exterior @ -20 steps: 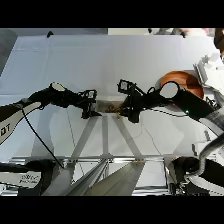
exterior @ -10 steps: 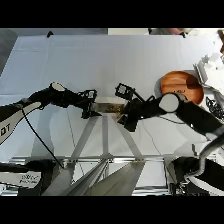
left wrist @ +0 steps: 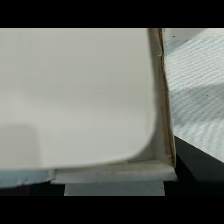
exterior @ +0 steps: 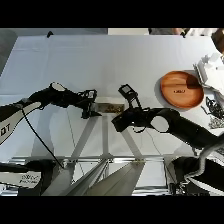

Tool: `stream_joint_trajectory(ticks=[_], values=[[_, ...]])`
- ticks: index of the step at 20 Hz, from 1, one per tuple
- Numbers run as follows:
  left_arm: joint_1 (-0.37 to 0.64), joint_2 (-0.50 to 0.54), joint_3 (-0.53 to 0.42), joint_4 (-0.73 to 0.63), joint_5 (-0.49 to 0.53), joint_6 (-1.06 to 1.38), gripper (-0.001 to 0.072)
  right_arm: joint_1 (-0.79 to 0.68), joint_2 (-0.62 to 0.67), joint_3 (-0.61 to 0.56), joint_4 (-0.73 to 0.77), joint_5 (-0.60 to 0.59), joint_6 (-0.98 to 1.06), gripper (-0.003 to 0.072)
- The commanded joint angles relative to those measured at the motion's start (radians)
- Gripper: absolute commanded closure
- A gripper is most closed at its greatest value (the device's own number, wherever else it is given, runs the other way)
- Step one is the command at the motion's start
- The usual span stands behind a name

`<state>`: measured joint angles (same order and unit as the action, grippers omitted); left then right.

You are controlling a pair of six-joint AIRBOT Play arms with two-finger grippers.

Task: Fold the box and place the chain.

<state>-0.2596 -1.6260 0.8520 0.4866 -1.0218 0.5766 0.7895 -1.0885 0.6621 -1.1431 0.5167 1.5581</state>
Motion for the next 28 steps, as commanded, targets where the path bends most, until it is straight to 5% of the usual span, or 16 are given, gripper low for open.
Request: stream_joint_trajectory(ticks=[1,5,19,25,28], values=[[0.0,0.0,0.0,0.0,0.0,0.0,0.0434,0.029,-0.004,-0.012,-0.258,-0.012,0.364,0.0214],[0.0,0.0,0.0,0.0,0.0,0.0,0.0434,0.076,-0.007,-0.014,-0.442,0.064,0.588,0.0208],[0.0,0.0,0.0,0.0,0.0,0.0,0.0434,0.076,-0.124,-0.013,-0.368,-0.174,0.663,0.0214],[0.0,0.0,0.0,0.0,0.0,0.0,0.0434,0.076,-0.171,-0.014,-0.381,-0.171,0.663,0.0254],[0.0,0.0,0.0,0.0,0.0,0.0,0.0434,0.076,-0.189,-0.014,-0.39,-0.174,0.663,0.0374]])
